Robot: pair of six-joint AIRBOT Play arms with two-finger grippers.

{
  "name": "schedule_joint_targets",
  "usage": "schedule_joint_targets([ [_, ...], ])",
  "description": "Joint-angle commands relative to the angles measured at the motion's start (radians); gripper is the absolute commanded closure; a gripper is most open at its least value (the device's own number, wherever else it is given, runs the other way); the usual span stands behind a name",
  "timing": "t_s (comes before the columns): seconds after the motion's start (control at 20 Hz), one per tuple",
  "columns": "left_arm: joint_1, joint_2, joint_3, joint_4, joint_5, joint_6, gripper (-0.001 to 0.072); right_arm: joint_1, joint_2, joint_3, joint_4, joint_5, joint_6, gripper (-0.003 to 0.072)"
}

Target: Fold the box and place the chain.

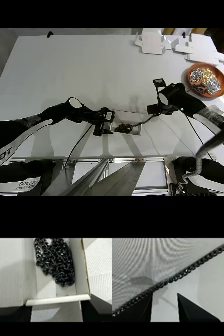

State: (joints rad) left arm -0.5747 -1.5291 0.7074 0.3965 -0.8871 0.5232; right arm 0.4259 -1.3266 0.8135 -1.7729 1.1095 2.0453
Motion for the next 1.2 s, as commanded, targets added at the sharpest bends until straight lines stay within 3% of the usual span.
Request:
schedule_joint_targets([
  [0.0,0.0,-0.001,0.0,0.0,0.0,0.0,0.05,0.0,-0.001,-0.018,0.008,-0.02,0.019,0.0341],
  [0.65,0.0,-0.001,0.0,0.0,0.0,0.0,0.05,-0.077,-0.002,-0.018,0.055,-0.085,0.018,0.0346],
  [0.75,0.0,-0.001,0.0,0.0,0.0,0.0,0.05,-0.077,-0.002,-0.018,0.055,-0.101,0.02,0.0388],
  [1.0,0.0,-0.001,0.0,0.0,0.0,0.0,0.05,-0.077,-0.027,-0.025,0.069,-0.111,0.031,0.0393],
  [1.15,0.0,-0.001,0.0,0.0,0.0,0.0,0.05,-0.077,-0.029,-0.027,0.071,-0.107,0.024,0.061],
])
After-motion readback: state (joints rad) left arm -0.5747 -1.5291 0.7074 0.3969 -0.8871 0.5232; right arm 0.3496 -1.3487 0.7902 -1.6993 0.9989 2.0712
